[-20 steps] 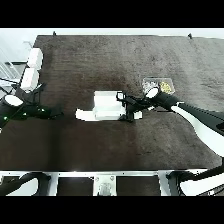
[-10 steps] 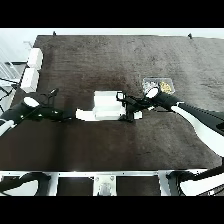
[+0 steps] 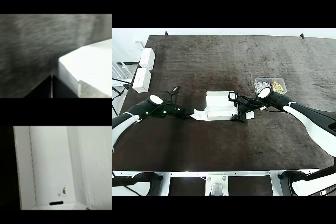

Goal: Fold the box and place the chain.

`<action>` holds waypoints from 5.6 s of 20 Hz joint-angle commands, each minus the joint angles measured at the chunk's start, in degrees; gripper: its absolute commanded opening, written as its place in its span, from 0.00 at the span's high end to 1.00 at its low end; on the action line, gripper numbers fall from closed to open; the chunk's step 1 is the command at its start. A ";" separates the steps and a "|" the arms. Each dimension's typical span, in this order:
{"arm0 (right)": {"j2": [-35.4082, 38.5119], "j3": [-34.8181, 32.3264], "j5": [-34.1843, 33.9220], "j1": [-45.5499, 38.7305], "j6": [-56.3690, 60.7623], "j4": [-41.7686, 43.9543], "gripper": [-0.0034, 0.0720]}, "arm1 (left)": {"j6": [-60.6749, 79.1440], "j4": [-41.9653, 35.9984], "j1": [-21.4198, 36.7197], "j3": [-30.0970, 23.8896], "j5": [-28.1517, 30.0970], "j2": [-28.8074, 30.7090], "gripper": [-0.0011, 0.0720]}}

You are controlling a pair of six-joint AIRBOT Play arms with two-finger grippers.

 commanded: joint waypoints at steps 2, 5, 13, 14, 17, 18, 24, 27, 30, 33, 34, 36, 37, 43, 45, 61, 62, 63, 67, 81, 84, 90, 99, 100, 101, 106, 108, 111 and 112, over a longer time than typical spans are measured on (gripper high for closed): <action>-0.04 -0.02 0.00 0.02 0.02 0.02 0.17 | 2.80 -3.15 -0.37 3.39 -2.91 -0.33 0.88; -0.04 -0.02 0.00 0.02 0.02 0.02 0.17 | 3.15 -4.26 -0.37 4.48 -4.83 -0.33 0.87; -0.04 -0.02 0.00 0.02 0.00 0.02 0.17 | 7.63 -9.31 -0.37 4.48 -7.89 -0.35 0.64; -0.04 -0.02 0.00 0.02 0.02 0.02 0.17 | 7.82 -10.10 -0.37 4.48 -8.26 -0.33 0.64; -0.04 -0.02 0.00 0.02 0.02 0.02 0.17 | 8.33 -11.32 -0.37 4.48 -9.35 -0.33 0.64; -0.04 -0.02 0.00 0.02 0.02 0.02 0.17 | 8.33 -11.30 -0.37 4.48 -9.84 -0.33 0.64; -0.04 -0.02 0.00 0.02 0.00 0.02 0.17 | 6.69 -10.75 -1.90 4.48 -11.72 -0.31 0.56; -0.04 -0.02 0.00 0.02 0.02 0.02 0.17 | 4.79 -9.75 -3.80 4.50 -9.84 -0.28 0.56; -0.04 -0.02 0.00 0.02 0.02 0.02 0.17 | 0.76 -6.56 -4.07 6.51 -10.62 -0.28 0.56; -0.04 -0.02 0.00 0.02 0.02 0.02 0.17 | -8.04 4.00 -7.26 10.75 -10.49 -0.28 0.56; -0.04 -0.02 0.00 0.02 0.02 0.00 0.17 | -10.36 6.47 -8.44 11.87 -10.36 -0.28 0.56; -0.04 -0.02 0.00 0.02 0.02 0.02 0.17 | -14.93 10.25 -10.10 13.33 -9.94 -0.28 0.56; -0.04 -0.02 0.00 0.02 0.02 0.02 0.17 | -16.72 11.58 -10.71 13.94 -9.84 -0.28 0.56; -0.04 -0.02 0.00 0.02 0.02 0.02 0.17 | -31.76 22.60 -15.56 18.10 -9.44 -0.31 0.56; -0.04 -0.02 0.00 0.02 0.02 0.02 0.17 | -37.07 26.47 -17.42 19.52 -10.03 -0.35 0.56; -0.04 -0.02 0.00 0.02 0.02 0.02 0.17 | -47.65 33.64 -19.71 26.69 -18.47 -6.14 0.55; -0.04 -0.02 0.02 0.02 0.00 0.02 0.17 | -48.02 33.64 -19.96 27.80 -19.06 -6.93 0.55; -0.04 -0.02 0.00 0.02 0.02 0.02 0.17 | -48.17 34.32 -20.41 28.81 -19.39 -7.58 0.55; -0.04 -0.02 0.00 0.02 0.02 0.02 0.17 | -49.70 36.57 -21.73 33.44 -22.82 -11.41 0.55; -0.04 -0.02 0.00 0.02 0.02 0.02 0.17 | -56.63 44.15 -23.45 43.12 -32.41 -18.64 0.55; -0.04 -0.02 0.00 0.02 0.00 0.02 0.17 | -57.20 45.24 -24.81 45.44 -33.94 -20.74 0.55; -0.04 -0.02 0.00 0.02 0.00 0.02 0.17 | -57.90 47.08 -25.35 46.01 -34.71 -21.20 0.57; -0.04 -0.02 0.00 0.02 0.00 0.02 0.17 | -57.99 48.63 -26.16 46.03 -35.67 -22.10 0.73; -0.04 -0.02 0.00 0.02 0.02 0.02 0.17 | -57.96 49.27 -26.21 46.01 -35.60 -22.10 0.75; -0.04 -0.02 0.00 0.02 0.00 0.02 0.17 | -57.99 49.29 -26.21 46.03 -35.63 -22.10 0.76; -0.04 -0.02 0.00 0.02 0.02 0.02 0.17 | -57.42 50.25 -26.21 46.01 -35.28 -22.10 0.96; -0.04 -0.02 0.00 0.02 0.00 0.02 0.17 | -57.46 50.25 -26.21 46.03 -34.56 -22.10 0.96; -0.04 -0.02 0.00 0.02 0.02 0.02 0.17 | -57.35 49.33 -26.18 46.95 -34.14 -22.08 0.39; -0.04 -0.02 0.00 0.02 0.02 0.02 0.17 | -57.00 49.37 -26.18 47.80 -35.28 -22.05 0.29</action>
